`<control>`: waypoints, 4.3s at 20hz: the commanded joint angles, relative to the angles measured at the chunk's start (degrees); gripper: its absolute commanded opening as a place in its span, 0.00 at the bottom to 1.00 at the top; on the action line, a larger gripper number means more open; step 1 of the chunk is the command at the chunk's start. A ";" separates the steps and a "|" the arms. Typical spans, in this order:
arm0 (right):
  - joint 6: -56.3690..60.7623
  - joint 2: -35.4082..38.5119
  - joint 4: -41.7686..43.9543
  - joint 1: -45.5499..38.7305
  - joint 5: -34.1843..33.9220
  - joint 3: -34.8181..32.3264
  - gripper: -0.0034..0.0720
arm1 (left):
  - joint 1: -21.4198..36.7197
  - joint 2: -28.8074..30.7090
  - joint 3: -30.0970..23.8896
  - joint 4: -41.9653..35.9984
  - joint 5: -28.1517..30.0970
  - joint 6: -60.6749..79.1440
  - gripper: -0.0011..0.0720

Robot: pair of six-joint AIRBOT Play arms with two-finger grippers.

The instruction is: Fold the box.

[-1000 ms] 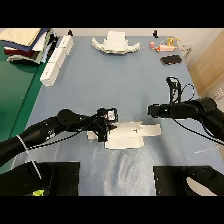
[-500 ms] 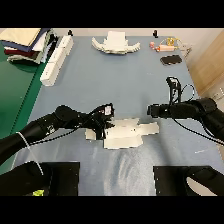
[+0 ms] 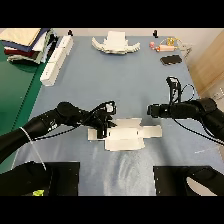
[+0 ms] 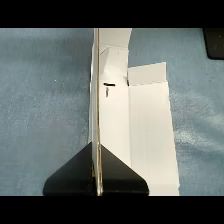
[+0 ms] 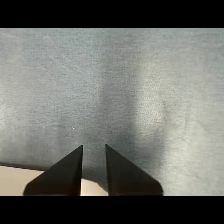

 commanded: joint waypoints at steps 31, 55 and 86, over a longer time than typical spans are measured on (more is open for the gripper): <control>0.00 0.04 0.24 0.07 -1.11 0.02 0.35 | 0.04 -3.85 3.72 2.47 -2.12 -0.66 0.03; 0.00 0.04 0.46 0.07 -3.08 0.02 0.34 | 0.02 -5.68 4.46 3.58 -5.11 -3.67 0.03; -0.22 0.04 -0.22 0.07 -5.29 0.02 0.33 | -0.11 -0.74 1.11 4.13 1.53 -2.47 0.03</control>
